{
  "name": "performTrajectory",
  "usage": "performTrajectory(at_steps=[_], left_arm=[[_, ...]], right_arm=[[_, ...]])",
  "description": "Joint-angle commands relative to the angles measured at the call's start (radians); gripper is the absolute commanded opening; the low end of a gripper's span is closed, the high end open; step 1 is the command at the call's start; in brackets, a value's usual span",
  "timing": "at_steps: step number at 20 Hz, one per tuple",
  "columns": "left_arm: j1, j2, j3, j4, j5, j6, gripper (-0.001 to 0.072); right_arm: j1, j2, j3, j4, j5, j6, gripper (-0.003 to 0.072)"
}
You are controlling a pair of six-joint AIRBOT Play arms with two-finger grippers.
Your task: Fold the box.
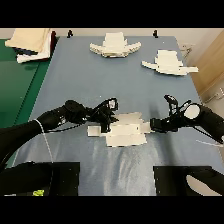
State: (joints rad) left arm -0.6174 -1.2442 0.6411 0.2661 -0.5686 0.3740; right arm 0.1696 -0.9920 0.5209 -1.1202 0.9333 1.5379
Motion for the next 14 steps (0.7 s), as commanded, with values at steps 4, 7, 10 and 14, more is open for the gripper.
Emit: performTrajectory(at_steps=[4, 7, 10, 14], left_arm=[[0.000, -0.001, 0.000, 0.004, -0.019, 0.000, 0.0016], [0.000, 0.000, 0.000, 0.004, -0.082, 0.016, 0.0016], [0.000, 0.000, 0.000, 0.003, -0.131, 0.060, 0.0016], [0.002, 0.045, 0.007, 0.003, -0.117, 0.060, 0.0016]], right_arm=[[0.001, 0.037, 0.014, 0.002, 0.007, -0.017, 0.0004], [0.001, 0.111, 0.014, 0.077, 0.031, -0.091, 0.0005], [0.001, 0.193, 0.014, 0.099, 0.050, -0.110, 0.0004], [0.001, 0.212, 0.014, 0.095, 0.064, -0.110, 0.0004]])
